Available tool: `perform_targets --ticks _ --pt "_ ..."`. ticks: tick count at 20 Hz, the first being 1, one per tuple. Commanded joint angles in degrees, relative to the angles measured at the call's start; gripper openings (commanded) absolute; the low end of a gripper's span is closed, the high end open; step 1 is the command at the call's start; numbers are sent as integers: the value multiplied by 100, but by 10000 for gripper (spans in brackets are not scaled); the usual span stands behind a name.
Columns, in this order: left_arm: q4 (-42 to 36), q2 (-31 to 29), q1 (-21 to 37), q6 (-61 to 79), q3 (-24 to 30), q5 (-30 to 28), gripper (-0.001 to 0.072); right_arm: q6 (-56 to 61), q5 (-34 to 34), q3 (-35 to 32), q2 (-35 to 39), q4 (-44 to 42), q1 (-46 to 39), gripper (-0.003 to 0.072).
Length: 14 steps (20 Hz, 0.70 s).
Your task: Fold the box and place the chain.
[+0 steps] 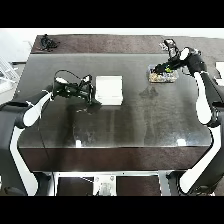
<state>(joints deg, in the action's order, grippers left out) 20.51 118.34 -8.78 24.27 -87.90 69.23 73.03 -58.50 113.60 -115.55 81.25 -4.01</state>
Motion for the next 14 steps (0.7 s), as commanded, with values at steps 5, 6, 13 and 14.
perform_targets --ticks 5,6,13,14 --pt "0 -2 -2 2 -2 -87 526 -177 -66 7 -232 -466 0 360" --pt "0 -2 -2 2 -2 -90 525 -177 -70 7 -234 -468 2 275" --pt "0 -2 -2 0 -2 -87 525 -48 -466 299 282 -426 9 11" --pt "0 -4 -2 2 -2 -87 525 50 -520 299 518 -396 9 11"
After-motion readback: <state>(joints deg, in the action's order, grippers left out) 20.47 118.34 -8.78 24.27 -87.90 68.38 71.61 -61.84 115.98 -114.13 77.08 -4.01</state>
